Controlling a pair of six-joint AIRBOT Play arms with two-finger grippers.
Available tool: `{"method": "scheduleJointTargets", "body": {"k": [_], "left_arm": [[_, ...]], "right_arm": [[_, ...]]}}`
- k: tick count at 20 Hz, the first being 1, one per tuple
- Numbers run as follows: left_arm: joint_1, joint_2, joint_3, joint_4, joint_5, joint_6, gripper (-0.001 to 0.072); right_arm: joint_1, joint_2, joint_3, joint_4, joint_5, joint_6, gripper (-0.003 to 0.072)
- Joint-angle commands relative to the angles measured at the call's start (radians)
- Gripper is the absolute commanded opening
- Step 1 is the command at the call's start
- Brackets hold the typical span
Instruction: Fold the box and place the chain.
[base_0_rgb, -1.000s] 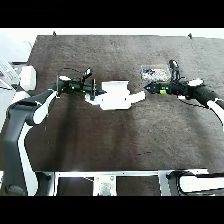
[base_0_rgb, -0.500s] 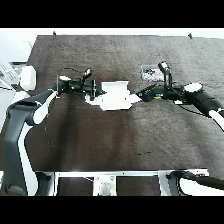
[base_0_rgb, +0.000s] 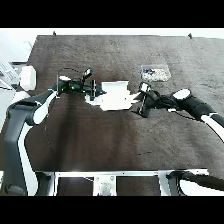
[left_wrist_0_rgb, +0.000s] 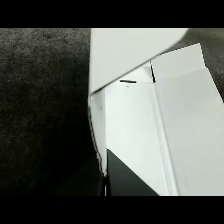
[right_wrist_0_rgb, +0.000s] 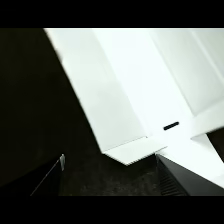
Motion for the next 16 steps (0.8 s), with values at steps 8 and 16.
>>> {"method": "scheduleJointTargets", "body": {"k": [8,16], "left_arm": [[0.000,0.000,0.000,0.000,0.000,0.000,0.0022],[0.000,0.000,0.000,0.000,0.000,0.000,0.0022]], "right_arm": [[0.100,-0.065,-0.010,-0.030,-0.116,-0.232,0.0688],[0.097,-0.104,0.026,0.067,-0.261,-0.248,0.0688]]}}
